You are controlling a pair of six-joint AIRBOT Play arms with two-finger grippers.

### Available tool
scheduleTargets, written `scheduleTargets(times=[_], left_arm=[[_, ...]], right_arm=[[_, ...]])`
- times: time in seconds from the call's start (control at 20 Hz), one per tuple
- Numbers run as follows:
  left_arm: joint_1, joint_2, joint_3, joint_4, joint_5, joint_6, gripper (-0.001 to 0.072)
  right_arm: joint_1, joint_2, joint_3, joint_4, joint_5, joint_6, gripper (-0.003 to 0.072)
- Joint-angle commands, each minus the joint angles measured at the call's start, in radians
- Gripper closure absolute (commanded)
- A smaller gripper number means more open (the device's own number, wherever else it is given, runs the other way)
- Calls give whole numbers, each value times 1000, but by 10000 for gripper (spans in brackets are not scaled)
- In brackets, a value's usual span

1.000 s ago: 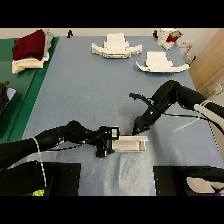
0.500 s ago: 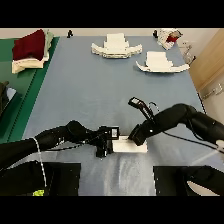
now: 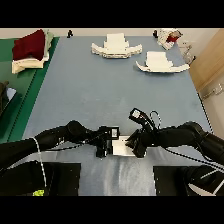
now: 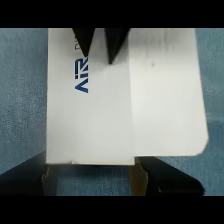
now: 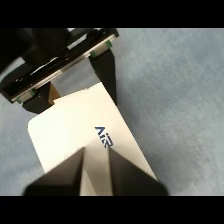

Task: Fold the box.

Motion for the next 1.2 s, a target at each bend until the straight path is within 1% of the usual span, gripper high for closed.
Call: scheduleTargets(times=[0.0,0.05,0.1,0.2,0.35,0.4,0.65,0.75,0.9,1.15], left_arm=[[1,0,1,0,0,0,268],[1,0,1,0,0,0,267],[1,0,1,0,0,0,267],[1,0,1,0,0,0,268],[1,0,1,0,0,0,267],[1,0,1,0,0,0,267],[1,0,1,0,0,0,267],[1,0,1,0,0,0,267],[1,0,1,0,0,0,268],[1,0,1,0,0,0,268]], right_arm=[[49,16,-2,-80,6,-99,212],[64,16,0,-100,8,-136,115],[79,15,0,-124,13,-176,84],[109,4,0,-206,42,-201,84],[142,-16,0,-334,126,-203,85],[152,-16,0,-346,142,-216,85],[201,24,4,-353,144,-216,101],[200,40,4,-374,144,-216,173],[200,43,5,-416,156,-216,173],[200,48,29,-433,170,-216,175]])
